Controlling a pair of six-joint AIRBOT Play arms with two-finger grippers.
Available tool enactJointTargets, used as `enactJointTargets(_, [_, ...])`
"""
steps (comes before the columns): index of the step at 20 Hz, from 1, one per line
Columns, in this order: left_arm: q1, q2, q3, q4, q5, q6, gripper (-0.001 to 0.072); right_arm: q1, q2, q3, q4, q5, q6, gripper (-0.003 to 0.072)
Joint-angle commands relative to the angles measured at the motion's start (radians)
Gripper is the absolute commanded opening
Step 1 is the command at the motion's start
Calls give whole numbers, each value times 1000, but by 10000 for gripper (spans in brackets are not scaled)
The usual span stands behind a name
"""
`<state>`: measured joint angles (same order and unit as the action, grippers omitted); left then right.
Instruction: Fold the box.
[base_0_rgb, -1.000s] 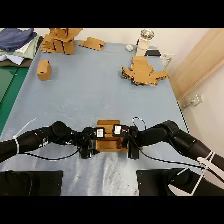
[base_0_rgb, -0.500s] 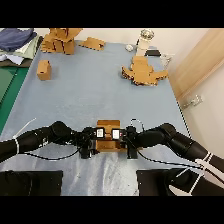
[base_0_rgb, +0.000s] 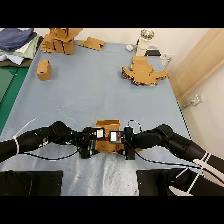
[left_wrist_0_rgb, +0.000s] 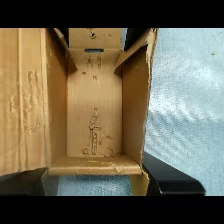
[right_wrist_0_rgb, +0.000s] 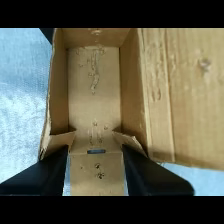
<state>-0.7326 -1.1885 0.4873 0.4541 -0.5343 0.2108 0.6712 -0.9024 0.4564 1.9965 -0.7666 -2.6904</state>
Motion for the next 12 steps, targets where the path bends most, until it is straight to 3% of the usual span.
enactJointTargets(1, [0, 0, 0, -2, 2, -2, 499, 4, -13, -1, 6, -4, 0, 564])
enactJointTargets(4, [0, 0, 0, -2, 2, -2, 499, 3, -10, 3, -37, -39, 68, 561])
enactJointTargets(5, [0, 0, 0, -2, 2, -2, 499, 2, -3, 16, -104, -76, 171, 495])
enactJointTargets(7, [0, 0, 0, -2, 2, -2, 499, 2, 27, 66, -310, -204, 454, 228])
enactJointTargets(9, [0, 0, 0, -2, 2, -2, 499, 2, 69, 110, -551, -302, 777, 8])
enactJointTargets(12, [0, 0, 0, -2, 2, -2, 499, -40, 134, 117, -809, -377, 1201, 5])
